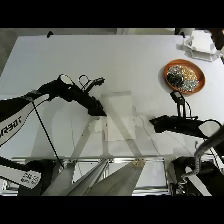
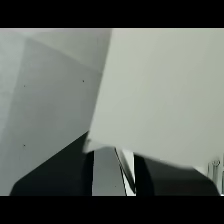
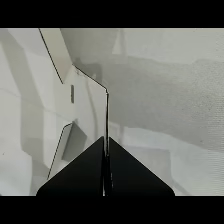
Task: Fold the box and place the chain.
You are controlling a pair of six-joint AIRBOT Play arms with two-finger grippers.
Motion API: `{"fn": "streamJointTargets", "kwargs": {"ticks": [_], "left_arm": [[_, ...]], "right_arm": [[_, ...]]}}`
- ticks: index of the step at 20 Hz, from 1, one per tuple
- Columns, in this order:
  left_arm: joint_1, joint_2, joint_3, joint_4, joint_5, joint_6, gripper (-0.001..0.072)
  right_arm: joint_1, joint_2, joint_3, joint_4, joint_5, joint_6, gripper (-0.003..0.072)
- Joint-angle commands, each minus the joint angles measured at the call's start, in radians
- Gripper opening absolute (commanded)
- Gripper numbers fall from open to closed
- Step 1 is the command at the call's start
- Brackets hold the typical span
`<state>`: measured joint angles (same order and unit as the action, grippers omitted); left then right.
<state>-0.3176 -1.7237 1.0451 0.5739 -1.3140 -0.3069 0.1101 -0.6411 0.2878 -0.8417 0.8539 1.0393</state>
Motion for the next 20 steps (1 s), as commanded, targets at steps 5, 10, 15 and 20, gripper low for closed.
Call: {"fn": "streamJointTargets", "kwargs": {"ticks": [5,10,15,20], "left_arm": [[0.001,0.000,0.080,-0.049,0.036,-0.052,0.0273],[0.000,-0.069,0.223,0.023,-0.062,-0.222,0.0274],[0.000,-0.151,0.230,0.009,-0.145,-0.243,0.0395],[-0.032,-0.163,0.230,-0.068,-0.168,-0.188,0.0382]], "right_arm": [[0.001,0.001,0.000,-0.001,0.000,0.000,0.0013],[0.001,0.001,0.000,-0.004,0.001,0.000,0.0013],[0.001,0.001,0.000,-0.009,0.000,0.000,0.0013],[0.001,0.001,0.000,-0.019,-0.001,0.000,0.0013]]}}
